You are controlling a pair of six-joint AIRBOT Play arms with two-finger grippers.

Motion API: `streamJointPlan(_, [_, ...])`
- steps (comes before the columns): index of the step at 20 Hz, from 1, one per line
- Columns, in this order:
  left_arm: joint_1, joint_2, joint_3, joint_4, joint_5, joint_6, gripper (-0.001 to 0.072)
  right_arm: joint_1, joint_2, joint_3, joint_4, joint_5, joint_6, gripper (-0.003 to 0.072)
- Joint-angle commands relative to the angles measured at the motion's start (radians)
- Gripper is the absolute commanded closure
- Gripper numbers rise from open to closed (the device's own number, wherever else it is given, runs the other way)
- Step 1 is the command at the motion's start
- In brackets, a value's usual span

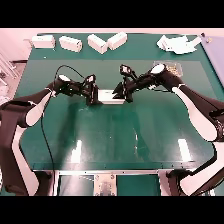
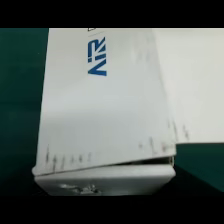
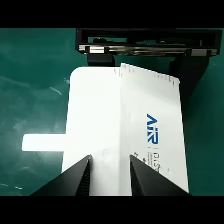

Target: Fold the box and place the chain.

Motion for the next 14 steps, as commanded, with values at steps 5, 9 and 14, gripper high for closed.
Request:
streamJointPlan(5, [0.0,0.0,0.001,0.0,0.0,0.0,0.0239,0.015,-0.006,0.021,-0.062,-0.02,0.022,0.0327])
streamJointPlan(9, [0.0,0.0,0.001,0.0,0.0,0.0,0.0239,0.032,-0.007,0.022,-0.07,-0.051,0.023,0.0299])
streamJointPlan(14, [0.0,0.0,0.001,0.0,0.0,0.0,0.0239,0.032,-0.007,0.032,-0.078,-0.071,0.023,0.0299])
